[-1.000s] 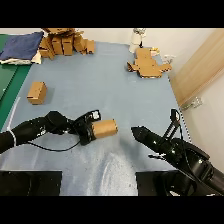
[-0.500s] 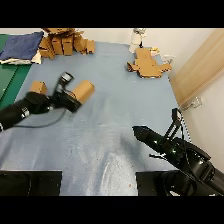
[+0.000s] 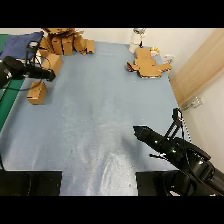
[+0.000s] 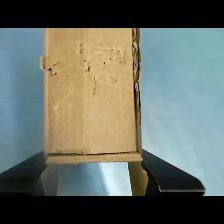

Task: Fold the box.

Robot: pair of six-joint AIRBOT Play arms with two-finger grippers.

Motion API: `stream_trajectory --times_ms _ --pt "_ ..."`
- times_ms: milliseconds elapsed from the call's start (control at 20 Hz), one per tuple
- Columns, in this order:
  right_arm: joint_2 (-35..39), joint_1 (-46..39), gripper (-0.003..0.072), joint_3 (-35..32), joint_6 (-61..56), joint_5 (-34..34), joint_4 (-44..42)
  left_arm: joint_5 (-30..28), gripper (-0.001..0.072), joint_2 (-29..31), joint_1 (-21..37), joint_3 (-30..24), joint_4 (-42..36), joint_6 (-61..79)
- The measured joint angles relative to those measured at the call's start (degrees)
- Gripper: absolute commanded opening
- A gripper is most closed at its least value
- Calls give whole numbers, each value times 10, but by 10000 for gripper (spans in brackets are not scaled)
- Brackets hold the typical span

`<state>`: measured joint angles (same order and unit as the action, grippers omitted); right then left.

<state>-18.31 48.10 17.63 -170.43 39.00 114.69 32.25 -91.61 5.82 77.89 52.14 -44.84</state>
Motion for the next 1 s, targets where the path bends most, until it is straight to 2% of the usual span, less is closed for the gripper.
stream_trajectory --times_ms 200,300,500,550,600,1000 --pt "0 0 4 0 -4 17 1 48 306 -76 47 123 58 -59" --pt "0 0 4 0 -5 21 5 59 306 -98 60 153 69 -71" --pt "0 -4 4 0 -5 24 13 69 309 -129 71 177 80 -81" --pt "0 -7 4 0 -5 25 15 73 451 -134 71 179 82 -82" --pt "0 -10 4 0 -5 25 16 75 707 -137 72 181 83 -82" --pt "0 -20 4 0 -5 26 21 83 706 -144 74 187 85 -87"
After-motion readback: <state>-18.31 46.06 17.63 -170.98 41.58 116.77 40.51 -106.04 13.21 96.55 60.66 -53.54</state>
